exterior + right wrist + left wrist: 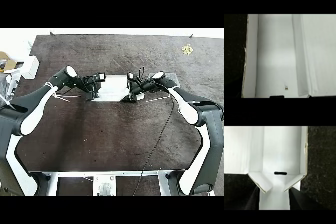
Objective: Fold the box and place the chain.
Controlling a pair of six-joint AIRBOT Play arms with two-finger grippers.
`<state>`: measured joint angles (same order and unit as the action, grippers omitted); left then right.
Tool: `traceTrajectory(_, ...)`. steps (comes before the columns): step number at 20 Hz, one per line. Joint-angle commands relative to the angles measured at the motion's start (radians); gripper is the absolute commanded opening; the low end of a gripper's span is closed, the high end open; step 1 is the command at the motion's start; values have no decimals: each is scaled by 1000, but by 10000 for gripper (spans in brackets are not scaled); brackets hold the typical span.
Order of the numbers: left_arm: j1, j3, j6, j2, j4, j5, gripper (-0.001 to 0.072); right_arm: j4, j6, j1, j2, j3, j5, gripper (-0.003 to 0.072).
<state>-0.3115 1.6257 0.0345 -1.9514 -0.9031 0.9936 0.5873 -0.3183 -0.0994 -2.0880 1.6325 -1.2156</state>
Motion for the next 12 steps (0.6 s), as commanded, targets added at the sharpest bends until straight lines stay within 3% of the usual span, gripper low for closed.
traceTrajectory(1, 0, 1, 1, 0, 33, 2, 411, 0, 1, -1, 0, 0, 0, 386)
traceTrajectory(5, -1, 1, 1, -1, 133, 90, 403, 0, 1, -1, 0, 0, 0, 386)
traceTrajectory(6, 0, 1, 0, -1, 133, 93, 290, 0, 1, -1, 0, 0, 0, 386)
traceTrajectory(12, -3, 0, 16, -2, 175, 93, 280, 0, 1, -1, 0, 0, 0, 386)
